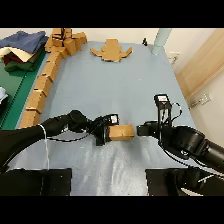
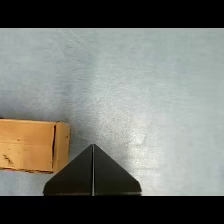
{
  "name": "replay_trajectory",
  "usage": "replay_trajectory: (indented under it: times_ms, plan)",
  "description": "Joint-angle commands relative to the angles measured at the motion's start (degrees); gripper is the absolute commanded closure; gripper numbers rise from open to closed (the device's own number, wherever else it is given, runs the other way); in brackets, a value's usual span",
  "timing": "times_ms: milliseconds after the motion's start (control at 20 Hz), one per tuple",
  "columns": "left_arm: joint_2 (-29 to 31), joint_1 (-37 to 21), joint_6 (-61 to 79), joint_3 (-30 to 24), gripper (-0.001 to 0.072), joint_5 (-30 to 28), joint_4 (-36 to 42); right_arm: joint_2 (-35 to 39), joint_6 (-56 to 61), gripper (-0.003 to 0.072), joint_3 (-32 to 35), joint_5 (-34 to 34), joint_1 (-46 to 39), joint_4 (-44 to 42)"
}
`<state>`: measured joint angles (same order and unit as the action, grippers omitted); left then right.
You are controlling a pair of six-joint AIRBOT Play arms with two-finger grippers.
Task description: Fold the box.
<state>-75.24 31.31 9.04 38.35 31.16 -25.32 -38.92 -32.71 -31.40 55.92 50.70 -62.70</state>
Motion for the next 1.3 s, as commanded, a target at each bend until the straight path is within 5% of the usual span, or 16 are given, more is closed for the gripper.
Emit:
replay_trajectory:
  times_ms: [0, 300, 600, 900, 1250]
  plan:
    - [3.5, -0.7, -6.5, 0.4, 0.0251, -3.2, -0.1, -2.6, 4.7, 0.0679, -0.1, 0.0, 0.0, 0.8]
    - [5.9, -10.5, -18.4, 0.9, 0.0251, -21.7, -0.5, -5.0, 13.9, 0.0679, -0.1, -0.8, 0.0, 8.9]
    - [-4.5, -27.1, -21.1, 12.9, 0.0251, -22.2, -0.5, -6.7, 16.2, 0.0679, -0.1, -5.7, 0.0, 14.1]
    - [-16.3, -36.5, -28.6, 26.9, 0.0250, -21.3, -3.4, -12.3, 16.2, 0.0679, -0.1, -15.6, 0.0, 14.1]
    - [-23.4, -41.9, -58.8, 34.8, 0.0250, -9.4, -37.1, -15.8, 16.2, 0.0679, -0.1, -22.5, 0.0, 14.0]
